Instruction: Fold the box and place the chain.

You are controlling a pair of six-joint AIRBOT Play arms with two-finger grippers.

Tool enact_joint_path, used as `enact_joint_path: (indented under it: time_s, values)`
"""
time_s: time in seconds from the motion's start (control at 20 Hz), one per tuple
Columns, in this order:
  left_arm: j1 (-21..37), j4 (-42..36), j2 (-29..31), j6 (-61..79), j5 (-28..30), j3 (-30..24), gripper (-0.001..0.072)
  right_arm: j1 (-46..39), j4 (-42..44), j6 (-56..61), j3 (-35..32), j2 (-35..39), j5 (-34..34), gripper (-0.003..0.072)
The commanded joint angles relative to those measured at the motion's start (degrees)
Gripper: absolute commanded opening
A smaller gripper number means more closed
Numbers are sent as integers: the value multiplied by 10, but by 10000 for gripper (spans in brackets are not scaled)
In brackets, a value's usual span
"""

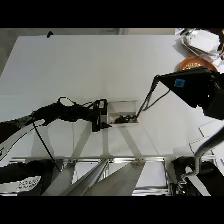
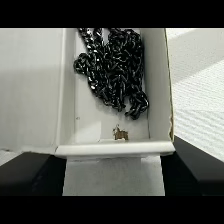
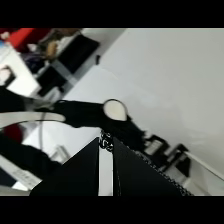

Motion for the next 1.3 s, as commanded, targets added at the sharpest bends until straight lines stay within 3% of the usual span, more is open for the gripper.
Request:
enact_joint_path:
  time_s: [0.0,0.3,0.5,0.65,0.8,1.0,1.25]
  values:
    - [0,0,0,0,0,0,88,31,49,-21,1,2,-23,12]
    - [0,0,0,0,0,0,88,33,-67,-17,-8,-15,3,12]
    - [0,0,0,0,0,0,88,67,-96,-26,-73,-52,-5,12]
    - [0,0,0,0,0,0,88,130,-122,-39,-124,-110,-66,12]
    - [0,0,0,0,0,0,88,190,-167,-36,-132,-193,-103,13]
    - [0,0,0,0,0,0,88,234,-179,-32,-132,-294,-110,13]
    - [0,0,0,0,0,0,88,254,-209,-28,-132,-349,-106,14]
